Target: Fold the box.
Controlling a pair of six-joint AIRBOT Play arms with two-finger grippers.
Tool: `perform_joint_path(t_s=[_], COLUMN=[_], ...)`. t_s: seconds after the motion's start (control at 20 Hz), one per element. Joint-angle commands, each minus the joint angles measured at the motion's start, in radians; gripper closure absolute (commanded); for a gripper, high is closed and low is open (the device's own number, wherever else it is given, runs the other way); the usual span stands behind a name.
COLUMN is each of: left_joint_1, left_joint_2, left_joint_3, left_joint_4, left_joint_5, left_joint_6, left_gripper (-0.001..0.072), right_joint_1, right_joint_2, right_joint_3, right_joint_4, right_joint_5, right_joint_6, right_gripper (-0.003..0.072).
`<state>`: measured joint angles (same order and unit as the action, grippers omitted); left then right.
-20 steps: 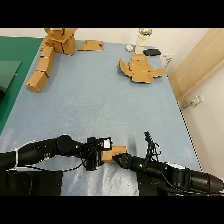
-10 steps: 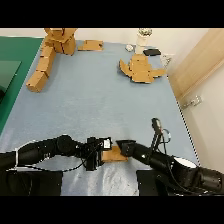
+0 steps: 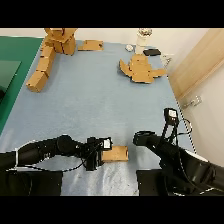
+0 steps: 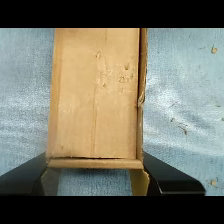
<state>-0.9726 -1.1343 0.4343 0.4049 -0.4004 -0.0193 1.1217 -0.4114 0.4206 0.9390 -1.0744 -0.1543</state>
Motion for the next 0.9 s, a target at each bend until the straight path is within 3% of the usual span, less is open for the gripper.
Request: perform_joint_path(t_s=[0.0,0.25,0.45,0.65,0.85], left_joint_1=[0.001,0.000,0.000,0.000,0.000], left_joint_2=[0.000,0.000,0.000,0.000,0.000], left_joint_3=[0.001,0.001,0.001,0.001,0.001], left_joint_4=[0.000,0.000,0.000,0.000,0.000], left_joint_5=[0.000,0.000,0.001,0.000,0.000], left_joint_6=[0.000,0.000,0.000,0.000,0.000], left_gripper=[0.0165,0.0165,0.0165,0.0164,0.0164], right_joint_1=[-0.134,-0.431,-0.565,-0.571,-0.571], right_joint_2=[-0.115,-0.470,-0.737,-0.887,-0.916], right_joint_3=[0.123,0.421,0.628,0.708,0.708], right_joint_4=[0.094,0.352,0.534,0.586,0.594], right_joint_5=[-0.040,-0.041,-0.036,-0.024,-0.027], right_joint_6=[-0.238,-0.656,-0.867,-0.894,-0.894], right_gripper=[0.0683,0.0682,0.0683,0.0682,0.0682])
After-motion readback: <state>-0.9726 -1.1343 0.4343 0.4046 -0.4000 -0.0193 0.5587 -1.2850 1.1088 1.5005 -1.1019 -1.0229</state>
